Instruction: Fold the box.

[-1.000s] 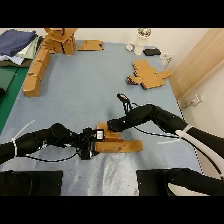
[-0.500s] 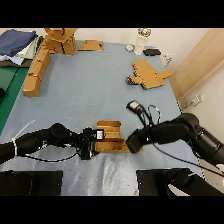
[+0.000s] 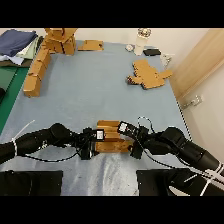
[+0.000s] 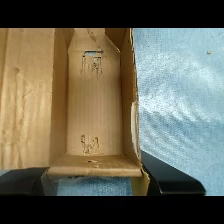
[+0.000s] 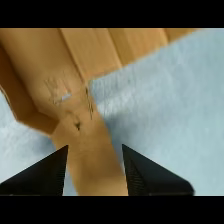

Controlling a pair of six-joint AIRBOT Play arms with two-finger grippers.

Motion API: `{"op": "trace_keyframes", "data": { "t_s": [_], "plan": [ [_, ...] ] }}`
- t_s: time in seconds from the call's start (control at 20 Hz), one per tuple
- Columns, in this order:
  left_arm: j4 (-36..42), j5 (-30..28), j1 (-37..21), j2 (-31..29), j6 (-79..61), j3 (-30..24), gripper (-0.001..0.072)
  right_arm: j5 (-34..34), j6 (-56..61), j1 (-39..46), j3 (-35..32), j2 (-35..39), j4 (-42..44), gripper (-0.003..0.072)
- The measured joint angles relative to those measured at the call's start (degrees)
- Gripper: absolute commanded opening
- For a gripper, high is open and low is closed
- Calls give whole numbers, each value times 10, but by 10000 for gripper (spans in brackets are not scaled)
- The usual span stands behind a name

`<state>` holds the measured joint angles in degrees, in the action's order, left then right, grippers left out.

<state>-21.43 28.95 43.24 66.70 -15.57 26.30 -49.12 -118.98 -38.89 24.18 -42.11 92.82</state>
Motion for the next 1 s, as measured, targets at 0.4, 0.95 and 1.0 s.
{"op": "trace_keyframes", "data": {
  "t_s": [0.4, 0.95, 1.0],
  "plan": [
    [0, 0, 0, 0, 0, 0, 507, 55, -233, -3, -3, -39, 126, 362],
    [0, 0, 0, 0, 0, 0, 507, 101, -292, -35, -2, -50, 152, 109],
    [0, 0, 0, 0, 0, 0, 507, 107, -294, -35, -2, -50, 153, 234]
  ]
}}
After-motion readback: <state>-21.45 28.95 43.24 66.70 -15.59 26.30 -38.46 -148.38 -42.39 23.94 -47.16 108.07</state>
